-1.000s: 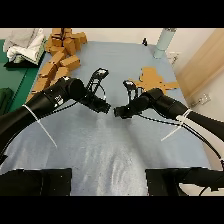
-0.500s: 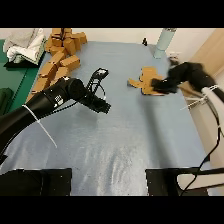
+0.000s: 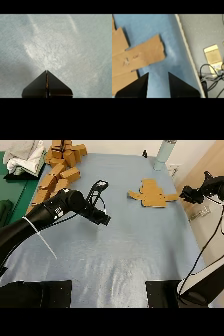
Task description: Fold the box.
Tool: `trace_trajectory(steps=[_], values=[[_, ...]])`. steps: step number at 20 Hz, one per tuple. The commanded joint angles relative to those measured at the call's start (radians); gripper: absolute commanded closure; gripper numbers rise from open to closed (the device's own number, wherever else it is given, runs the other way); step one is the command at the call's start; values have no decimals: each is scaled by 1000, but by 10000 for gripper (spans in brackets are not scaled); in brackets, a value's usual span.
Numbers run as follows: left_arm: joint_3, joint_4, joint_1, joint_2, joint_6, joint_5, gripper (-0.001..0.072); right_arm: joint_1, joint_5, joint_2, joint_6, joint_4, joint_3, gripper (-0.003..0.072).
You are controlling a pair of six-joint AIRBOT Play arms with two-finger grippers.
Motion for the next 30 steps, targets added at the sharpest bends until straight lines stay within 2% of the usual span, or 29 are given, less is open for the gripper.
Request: trace_trajectory(steps=[1, 4, 7, 11, 13, 15, 16, 17, 22, 24, 26, 28, 30], values=[[0, 0, 0, 0, 0, 0, 699, -27, 3, -148, -57, 46, 180, 289], [0, 0, 0, 0, 0, 0, 700, -27, 0, -220, -58, 62, 263, 289], [0, 0, 0, 0, 0, 0, 700, -15, -18, -248, -122, 134, 263, 292], [0, 0, 0, 0, 0, 0, 699, 10, -60, -252, -192, 158, 264, 325], [0, 0, 0, 0, 0, 0, 699, 14, -101, -251, -223, 187, 264, 489], [0, 0, 0, 0, 0, 0, 700, 18, -161, -246, -271, 250, 264, 577], [0, 0, 0, 0, 0, 0, 699, 23, -190, -240, -293, 275, 264, 662], [0, 0, 0, 0, 0, 0, 699, 29, -217, -229, -318, 296, 264, 684], [0, 0, 0, 0, 0, 0, 699, 80, -327, -136, -343, 346, 259, 690], [0, 0, 0, 0, 0, 0, 699, 108, -333, -75, -337, 346, 198, 690], [0, 0, 0, 0, 0, 0, 699, 147, -327, 11, -335, 345, 63, 690], [0, 0, 0, 0, 0, 0, 699, 187, -264, 130, -335, 344, -132, 690], [0, 0, 0, 0, 0, 0, 700, 228, -139, 293, -335, 343, -377, 690]])
